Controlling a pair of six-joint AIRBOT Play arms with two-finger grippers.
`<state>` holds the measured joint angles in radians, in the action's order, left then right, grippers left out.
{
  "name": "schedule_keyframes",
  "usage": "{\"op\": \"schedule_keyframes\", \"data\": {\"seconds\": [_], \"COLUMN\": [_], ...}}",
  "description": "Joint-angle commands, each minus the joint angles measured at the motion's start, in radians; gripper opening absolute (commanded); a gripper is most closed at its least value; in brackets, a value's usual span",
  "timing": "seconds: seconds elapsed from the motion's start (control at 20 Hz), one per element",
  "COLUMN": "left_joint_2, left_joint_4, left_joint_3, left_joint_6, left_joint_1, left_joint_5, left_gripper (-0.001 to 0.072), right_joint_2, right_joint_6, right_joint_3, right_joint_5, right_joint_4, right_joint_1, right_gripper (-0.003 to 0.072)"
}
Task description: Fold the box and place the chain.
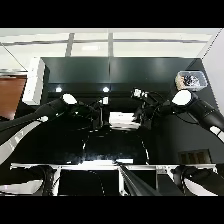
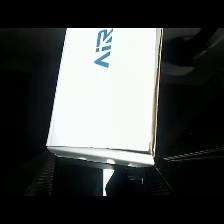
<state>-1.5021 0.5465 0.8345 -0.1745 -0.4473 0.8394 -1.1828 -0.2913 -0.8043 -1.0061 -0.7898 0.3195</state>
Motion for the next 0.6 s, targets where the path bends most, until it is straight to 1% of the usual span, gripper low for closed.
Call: {"op": "schedule_keyframes", "data": {"seconds": [0.0, 0.25, 0.45, 0.55], "left_joint_2": [-0.001, -0.001, -0.001, -0.001], "left_joint_4": [0.0, 0.0, 0.0, 0.0], "left_joint_3": [0.0, 0.0, 0.0, 0.0], "left_joint_6": [-0.001, -0.001, -0.001, -0.001], "left_joint_1": [0.0, 0.0, 0.0, 0.0], "left_joint_5": [0.001, 0.001, 0.001, 0.001], "left_gripper": [0.0484, 0.0484, 0.0483, 0.0484], "right_joint_2": [-0.008, -0.013, -0.013, -0.013], "right_joint_6": [0.0, -0.023, -0.109, -0.113], "right_joint_3": [0.0, 0.0, 0.0, 0.002], "right_joint_5": [0.001, 0.001, 0.0, 0.001], "right_joint_4": [0.0, -0.014, -0.044, -0.051], "right_joint_1": [0.0, 0.0, 0.0, 0.0], "right_gripper": [0.0239, 0.024, 0.0241, 0.024]}}
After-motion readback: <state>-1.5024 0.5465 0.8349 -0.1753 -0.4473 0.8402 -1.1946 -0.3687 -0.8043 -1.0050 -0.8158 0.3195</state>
